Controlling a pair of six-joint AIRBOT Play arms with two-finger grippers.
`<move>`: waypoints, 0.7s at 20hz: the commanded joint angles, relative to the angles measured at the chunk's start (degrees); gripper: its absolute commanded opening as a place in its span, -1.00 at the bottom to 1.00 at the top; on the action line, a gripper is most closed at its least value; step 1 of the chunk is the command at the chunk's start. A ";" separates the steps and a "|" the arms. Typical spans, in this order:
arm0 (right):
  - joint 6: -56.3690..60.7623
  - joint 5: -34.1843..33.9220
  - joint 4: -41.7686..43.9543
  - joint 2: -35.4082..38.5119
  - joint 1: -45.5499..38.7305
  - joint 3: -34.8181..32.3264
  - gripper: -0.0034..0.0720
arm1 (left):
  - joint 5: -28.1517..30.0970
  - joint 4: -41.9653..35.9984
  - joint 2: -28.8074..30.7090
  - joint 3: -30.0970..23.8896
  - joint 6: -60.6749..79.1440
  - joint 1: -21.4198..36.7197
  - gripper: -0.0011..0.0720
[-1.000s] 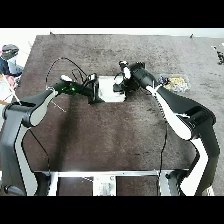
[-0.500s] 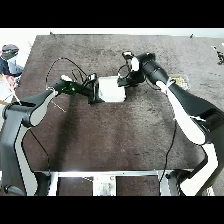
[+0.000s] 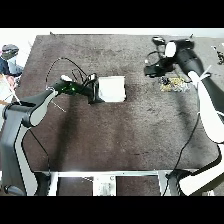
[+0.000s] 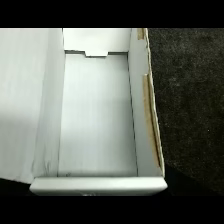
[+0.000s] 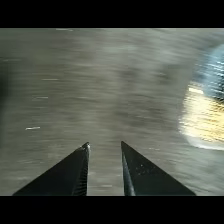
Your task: Fold the box and place the chain.
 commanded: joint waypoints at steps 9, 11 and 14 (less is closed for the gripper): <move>-7.96 -10.49 8.70 -0.57 -15.19 -8.83 -0.34 | 0.00 0.02 0.00 0.02 0.02 0.00 0.15; -7.96 -10.99 8.70 -2.05 -15.19 -8.83 -0.34 | 0.00 0.02 0.00 0.02 0.02 -0.02 0.15; -7.93 -10.95 8.94 -3.96 -15.15 -8.83 -0.34 | 0.00 0.02 0.00 0.02 0.00 -0.02 0.15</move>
